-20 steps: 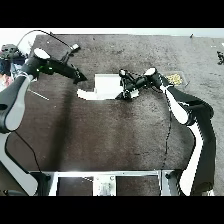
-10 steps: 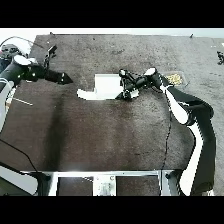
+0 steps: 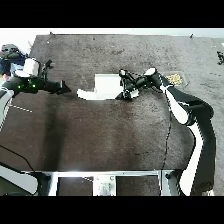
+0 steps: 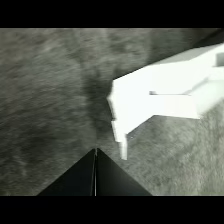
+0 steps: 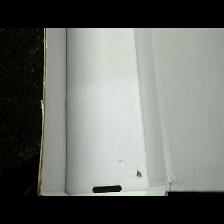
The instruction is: Fold the box and place the chain.
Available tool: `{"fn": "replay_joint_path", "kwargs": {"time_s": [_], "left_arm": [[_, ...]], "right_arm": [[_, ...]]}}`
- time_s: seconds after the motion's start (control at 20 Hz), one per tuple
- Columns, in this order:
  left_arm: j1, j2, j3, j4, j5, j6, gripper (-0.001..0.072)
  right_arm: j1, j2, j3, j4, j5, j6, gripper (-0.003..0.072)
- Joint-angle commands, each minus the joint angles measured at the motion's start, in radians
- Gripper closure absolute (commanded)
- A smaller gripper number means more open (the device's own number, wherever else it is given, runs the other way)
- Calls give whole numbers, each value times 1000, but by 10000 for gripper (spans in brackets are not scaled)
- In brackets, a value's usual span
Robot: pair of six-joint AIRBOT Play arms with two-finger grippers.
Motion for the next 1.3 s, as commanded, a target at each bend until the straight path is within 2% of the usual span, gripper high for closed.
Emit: {"fn": "replay_joint_path", "kwargs": {"time_s": [0.0, 0.55, 0.75, 0.8, 0.85, 0.9, 0.95, 1.25], "left_arm": [[2, -40, -16, -51, 19, -23, 701], [-157, -112, -16, -127, 83, -5, 697], [-165, -111, -11, -203, 40, 111, 695], [-168, -111, -5, -204, 28, 117, 607], [-174, -111, 5, -212, 18, 117, 298], [-179, -110, 17, -213, 10, 117, 309], [-183, -110, 31, -212, 4, 117, 358], [-231, -110, 100, -198, 4, 55, 354]], "right_arm": [[-1, -1, 0, 0, 0, 0, 179], [-1, -1, 0, 0, 0, 0, 179], [-1, -1, 0, 0, 0, 0, 179], [0, -1, 0, 0, 0, 0, 179], [-1, -1, 0, 0, 0, 0, 179], [-1, -1, 0, 0, 0, 0, 179], [-1, -1, 0, 0, 0, 0, 179], [-1, -1, 0, 0, 0, 0, 179]]}}
